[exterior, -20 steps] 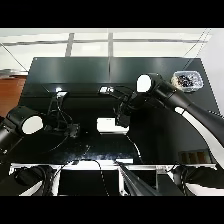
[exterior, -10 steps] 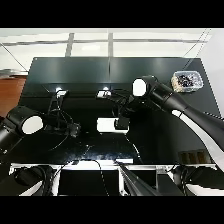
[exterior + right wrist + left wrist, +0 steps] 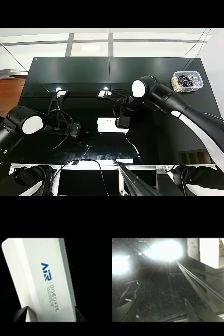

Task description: Fold the box and place the chain.

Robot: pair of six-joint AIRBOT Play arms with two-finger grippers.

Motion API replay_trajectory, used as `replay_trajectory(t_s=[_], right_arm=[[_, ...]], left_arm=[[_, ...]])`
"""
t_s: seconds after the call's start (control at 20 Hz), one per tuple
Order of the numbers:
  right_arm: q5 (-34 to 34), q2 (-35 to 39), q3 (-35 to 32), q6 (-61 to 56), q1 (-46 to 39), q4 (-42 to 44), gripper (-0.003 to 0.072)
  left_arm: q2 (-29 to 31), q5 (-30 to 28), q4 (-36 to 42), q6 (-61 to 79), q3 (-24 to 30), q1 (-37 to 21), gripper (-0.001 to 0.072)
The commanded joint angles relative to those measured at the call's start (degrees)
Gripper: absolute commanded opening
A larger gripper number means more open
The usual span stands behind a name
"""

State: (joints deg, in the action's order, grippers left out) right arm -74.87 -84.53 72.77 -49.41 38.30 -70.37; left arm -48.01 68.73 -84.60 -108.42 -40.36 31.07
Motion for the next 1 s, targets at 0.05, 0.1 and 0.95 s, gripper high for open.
replay_trajectory(t_s=[0.05,0.1,0.95], right_arm=[[0.26,-0.04,-0.02,-1.20,0.15,-1.25,0.0709],[0.26,-0.04,-0.02,-1.20,0.15,-1.25,0.0709],[2.08,-1.90,-0.02,-1.14,3.04,-0.70,0.0711]], left_arm=[[-0.04,-0.13,0.00,0.00,0.02,0.00,0.0699],[-0.04,-0.17,0.00,0.00,0.02,0.00,0.0699],[-0.04,-0.70,0.00,-0.02,0.02,0.00,0.0698]])
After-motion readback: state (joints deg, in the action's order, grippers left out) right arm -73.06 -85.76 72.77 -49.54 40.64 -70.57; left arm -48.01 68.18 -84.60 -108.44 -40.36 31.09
